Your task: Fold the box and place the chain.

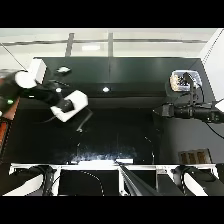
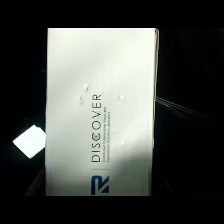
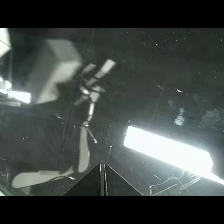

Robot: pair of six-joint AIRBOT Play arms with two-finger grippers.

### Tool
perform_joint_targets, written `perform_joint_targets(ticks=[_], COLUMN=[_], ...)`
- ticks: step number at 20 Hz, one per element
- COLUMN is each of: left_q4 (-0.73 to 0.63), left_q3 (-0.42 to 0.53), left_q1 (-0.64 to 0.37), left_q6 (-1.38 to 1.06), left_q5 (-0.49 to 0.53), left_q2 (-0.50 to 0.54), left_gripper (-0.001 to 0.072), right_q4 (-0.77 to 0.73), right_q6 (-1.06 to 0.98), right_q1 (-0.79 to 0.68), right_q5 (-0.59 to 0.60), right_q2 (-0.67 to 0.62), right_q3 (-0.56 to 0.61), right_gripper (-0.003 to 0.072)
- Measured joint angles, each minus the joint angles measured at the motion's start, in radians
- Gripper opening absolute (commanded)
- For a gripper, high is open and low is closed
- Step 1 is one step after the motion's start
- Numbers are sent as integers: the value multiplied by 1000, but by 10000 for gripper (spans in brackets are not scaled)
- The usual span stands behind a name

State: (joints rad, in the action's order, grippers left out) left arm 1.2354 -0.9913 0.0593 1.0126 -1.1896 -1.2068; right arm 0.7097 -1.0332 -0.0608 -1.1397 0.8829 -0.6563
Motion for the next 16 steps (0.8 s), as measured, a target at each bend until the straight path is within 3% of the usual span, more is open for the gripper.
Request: perform_joint_targets(ticks=[5, 8, 12, 16], left_q4=[11, 12, 11, -23], left_q3=[14, 16, 41, 122], left_q1=[-325, -459, -552, -580], left_q6=[45, 34, -19, -99], left_q5=[-75, -69, -8, 130], left_q2=[25, 28, 33, 37], left_gripper=[353, 353, 354, 357], right_q4=[0, 1, 1, 2], right_q6=[-15, -18, -30, -45], right_q1=[0, 0, 0, 0], right_q5=[0, 2, 9, 25], right_q2=[0, 0, 0, 0], right_q3=[0, 0, 0, 0], right_gripper=[37, 37, 37, 37])
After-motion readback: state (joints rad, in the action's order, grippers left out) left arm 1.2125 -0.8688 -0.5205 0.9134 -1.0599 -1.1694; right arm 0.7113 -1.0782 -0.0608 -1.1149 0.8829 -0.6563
